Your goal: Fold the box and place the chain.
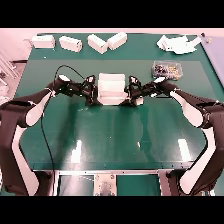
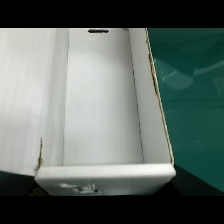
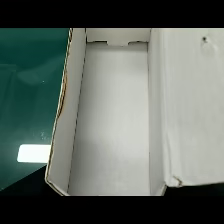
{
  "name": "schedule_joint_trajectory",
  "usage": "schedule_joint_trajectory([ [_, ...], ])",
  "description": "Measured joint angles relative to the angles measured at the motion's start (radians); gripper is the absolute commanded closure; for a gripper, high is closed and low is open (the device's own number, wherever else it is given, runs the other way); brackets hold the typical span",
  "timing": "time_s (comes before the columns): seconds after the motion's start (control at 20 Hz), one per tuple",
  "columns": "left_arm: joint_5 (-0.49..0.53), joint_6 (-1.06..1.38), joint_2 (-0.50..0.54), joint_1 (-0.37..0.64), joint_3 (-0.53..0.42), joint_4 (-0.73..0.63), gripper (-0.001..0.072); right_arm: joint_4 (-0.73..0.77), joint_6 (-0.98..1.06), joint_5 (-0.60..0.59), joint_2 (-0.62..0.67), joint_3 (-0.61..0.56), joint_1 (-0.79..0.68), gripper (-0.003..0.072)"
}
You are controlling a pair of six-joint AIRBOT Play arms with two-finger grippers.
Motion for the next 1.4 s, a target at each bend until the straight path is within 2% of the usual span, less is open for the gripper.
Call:
schedule_joint_trajectory([
  [0.45,0.000,0.000,0.000,0.000,0.000,0.000,0.0239,0.000,0.000,0.000,0.000,0.000,0.000,0.0105],
  [0.5,0.000,0.000,0.000,0.000,0.000,0.000,0.0239,0.001,0.002,0.001,0.000,0.000,0.000,0.0064],
  [0.55,0.000,0.000,0.000,0.000,0.000,0.000,0.0239,0.001,0.006,0.003,0.000,0.000,0.000,-0.0034],
  [0.8,0.001,0.000,0.000,0.000,0.000,0.000,0.0239,0.003,0.023,0.034,0.015,0.005,-0.034,-0.0034],
  [1.25,-0.001,0.001,0.000,0.000,0.000,0.001,0.0239,-0.012,0.029,0.105,0.084,0.007,-0.186,-0.0034],
  [1.3,0.000,0.001,0.000,0.000,0.000,0.000,0.0239,-0.014,0.034,0.124,0.088,0.007,-0.193,0.0237],
  [1.35,0.000,0.001,0.000,0.000,0.000,0.000,0.0239,-0.013,0.047,0.148,0.092,0.007,-0.197,0.0610],
  [1.4,0.001,0.001,0.000,0.000,0.000,0.000,0.0239,-0.012,0.060,0.170,0.094,0.008,-0.199,0.0676],
])
